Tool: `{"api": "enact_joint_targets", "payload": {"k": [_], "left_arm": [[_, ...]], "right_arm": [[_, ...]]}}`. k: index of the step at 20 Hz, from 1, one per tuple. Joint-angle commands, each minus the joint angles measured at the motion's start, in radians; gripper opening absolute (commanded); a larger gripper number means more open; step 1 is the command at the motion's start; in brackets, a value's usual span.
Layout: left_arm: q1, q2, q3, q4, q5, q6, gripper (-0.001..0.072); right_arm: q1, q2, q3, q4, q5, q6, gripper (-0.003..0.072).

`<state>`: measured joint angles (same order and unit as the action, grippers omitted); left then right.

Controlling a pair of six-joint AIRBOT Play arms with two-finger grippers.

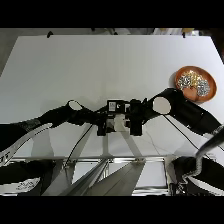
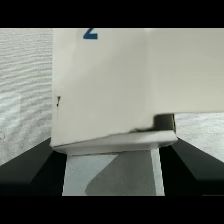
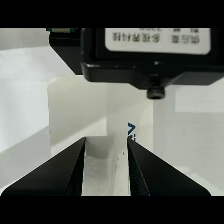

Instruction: Fold the box and place the chain.

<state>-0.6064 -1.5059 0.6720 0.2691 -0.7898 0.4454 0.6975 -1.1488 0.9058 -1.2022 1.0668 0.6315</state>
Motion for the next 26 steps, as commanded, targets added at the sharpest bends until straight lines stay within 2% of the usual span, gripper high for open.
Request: {"api": "enact_joint_targets", "payload": {"k": [1, 14, 18, 21, 24, 26], "left_arm": [[0.000, 0.000, 0.000, 0.000, 0.000, 0.000, 0.0331], [0.000, 0.000, 0.000, 0.000, 0.000, 0.000, 0.0331], [0.000, 0.000, 0.000, 0.000, 0.000, 0.000, 0.0331], [0.000, 0.000, 0.000, 0.000, 0.000, 0.000, 0.0331], [0.000, 0.000, 0.000, 0.000, 0.000, 0.000, 0.0331], [0.000, 0.000, 0.000, 0.000, 0.000, 0.000, 0.0331]], "right_arm": [[0.002, 0.000, -0.003, -0.003, -0.012, -0.001, 0.0289], [0.002, 0.000, -0.055, 0.014, -0.013, -0.054, 0.0297], [0.002, 0.001, -0.055, 0.001, -0.057, -0.057, 0.0291], [0.001, 0.001, -0.055, -0.007, -0.071, -0.057, 0.0212], [0.001, 0.001, -0.057, -0.009, -0.068, -0.057, 0.0167], [0.002, 0.001, -0.057, 0.008, -0.038, -0.058, 0.0174]]}}
